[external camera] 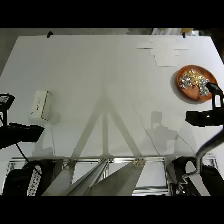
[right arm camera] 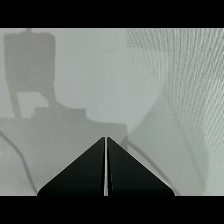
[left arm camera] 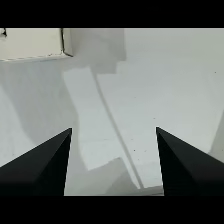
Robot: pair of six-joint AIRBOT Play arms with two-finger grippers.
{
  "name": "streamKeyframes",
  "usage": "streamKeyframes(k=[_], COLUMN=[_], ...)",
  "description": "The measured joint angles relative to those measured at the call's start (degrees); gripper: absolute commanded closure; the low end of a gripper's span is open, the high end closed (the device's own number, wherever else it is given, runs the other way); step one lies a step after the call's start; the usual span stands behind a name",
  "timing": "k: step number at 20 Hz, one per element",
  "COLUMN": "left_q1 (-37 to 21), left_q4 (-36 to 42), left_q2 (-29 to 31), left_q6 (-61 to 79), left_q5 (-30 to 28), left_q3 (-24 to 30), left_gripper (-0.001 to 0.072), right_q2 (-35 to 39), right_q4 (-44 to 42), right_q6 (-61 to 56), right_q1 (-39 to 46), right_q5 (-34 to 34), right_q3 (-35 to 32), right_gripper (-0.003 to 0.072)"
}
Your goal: Fold the box and place the chain.
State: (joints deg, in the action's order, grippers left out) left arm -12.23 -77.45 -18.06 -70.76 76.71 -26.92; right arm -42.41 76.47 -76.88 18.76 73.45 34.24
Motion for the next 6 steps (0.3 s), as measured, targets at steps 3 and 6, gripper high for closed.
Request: streamKeyframes(k=[3,6], left_q1=[1.33,1.97], left_q4=[0.09,0.31], left_q2=[0.0,0.0], left_q6=[-0.2,-0.24], left_q5=[-0.42,-1.05], left_q3=[0.0,0.0], left_gripper=[0.015,0.015], right_q2=[0.0,0.0], right_q4=[0.0,0.02], right_q6=[0.0,0.0], right_q1=[0.0,0.0], right_q5=[0.0,0.0], right_q3=[0.0,0.0], right_gripper=[0.0665,0.0665])
